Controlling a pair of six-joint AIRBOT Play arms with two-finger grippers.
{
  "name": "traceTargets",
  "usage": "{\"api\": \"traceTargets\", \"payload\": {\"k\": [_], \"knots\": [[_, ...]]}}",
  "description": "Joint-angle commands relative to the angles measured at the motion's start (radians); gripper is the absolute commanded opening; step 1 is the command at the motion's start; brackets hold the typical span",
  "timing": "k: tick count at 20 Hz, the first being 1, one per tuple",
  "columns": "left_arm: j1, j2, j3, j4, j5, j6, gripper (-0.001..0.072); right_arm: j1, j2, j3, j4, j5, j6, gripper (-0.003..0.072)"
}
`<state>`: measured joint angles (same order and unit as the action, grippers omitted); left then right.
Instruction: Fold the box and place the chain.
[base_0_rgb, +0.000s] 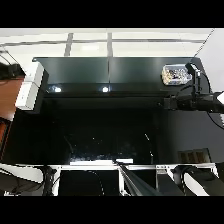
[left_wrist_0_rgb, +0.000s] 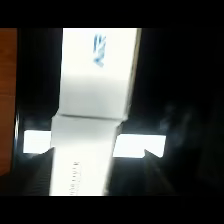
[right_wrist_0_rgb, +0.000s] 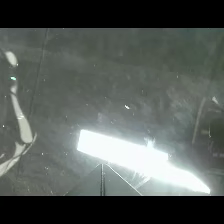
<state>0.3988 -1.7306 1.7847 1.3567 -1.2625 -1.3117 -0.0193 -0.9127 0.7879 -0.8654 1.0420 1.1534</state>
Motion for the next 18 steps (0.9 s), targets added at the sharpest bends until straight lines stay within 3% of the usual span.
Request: {"api": "traceTargets", "payload": {"k": [1,3,5,7,9,12,15,18], "knots": [[-0.062,0.005,0.195,-0.066,-0.244,-0.148,0.0035,0.068,-0.009,0.0,-0.002,-0.12,0.0,0.0011],[-0.124,0.044,0.17,-0.164,-0.311,-0.11,0.0024,0.132,-0.034,0.0,-0.013,-0.249,-0.003,0.0011],[-0.235,0.153,0.031,-0.193,-0.283,-0.063,0.0024,0.185,-0.071,-0.005,-0.036,-0.378,-0.003,0.0011],[-0.373,0.352,-0.268,-0.149,-0.054,-0.052,0.0024,0.216,-0.119,-0.005,-0.09,-0.448,-0.002,0.0011],[-0.47,0.56,-0.594,-0.124,0.188,-0.053,0.0025,0.217,-0.155,-0.005,-0.121,-0.443,-0.002,0.0011],[-0.521,0.821,-0.972,-0.129,0.391,-0.054,0.0026,0.217,-0.162,-0.005,-0.122,-0.437,-0.002,0.0011],[-0.521,0.989,-1.149,-0.137,0.432,-0.053,0.0026,0.217,-0.162,-0.005,-0.122,-0.437,-0.002,0.0011],[-0.521,1.056,-1.178,-0.138,0.412,-0.054,0.0026,0.217,-0.162,-0.005,-0.122,-0.437,-0.002,0.0011]]}}
